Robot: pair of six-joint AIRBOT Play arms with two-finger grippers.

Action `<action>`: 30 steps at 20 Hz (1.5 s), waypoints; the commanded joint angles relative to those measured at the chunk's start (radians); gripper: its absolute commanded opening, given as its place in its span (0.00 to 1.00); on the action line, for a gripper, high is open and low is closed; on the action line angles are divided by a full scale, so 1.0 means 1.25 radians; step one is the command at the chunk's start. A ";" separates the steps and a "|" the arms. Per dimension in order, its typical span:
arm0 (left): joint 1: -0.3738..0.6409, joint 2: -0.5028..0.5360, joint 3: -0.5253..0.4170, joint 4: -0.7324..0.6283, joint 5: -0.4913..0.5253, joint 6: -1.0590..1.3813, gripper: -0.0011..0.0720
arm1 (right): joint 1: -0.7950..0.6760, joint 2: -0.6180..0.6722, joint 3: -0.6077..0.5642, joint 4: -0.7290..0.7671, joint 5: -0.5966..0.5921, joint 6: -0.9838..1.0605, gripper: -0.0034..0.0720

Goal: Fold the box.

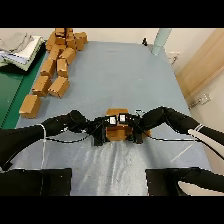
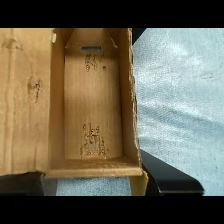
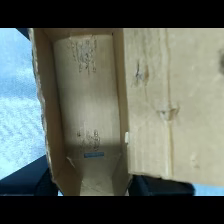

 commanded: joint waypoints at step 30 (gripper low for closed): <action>0.000 -0.001 0.001 0.004 0.005 0.001 0.56 | -0.035 0.120 0.001 -0.146 -0.158 0.231 0.99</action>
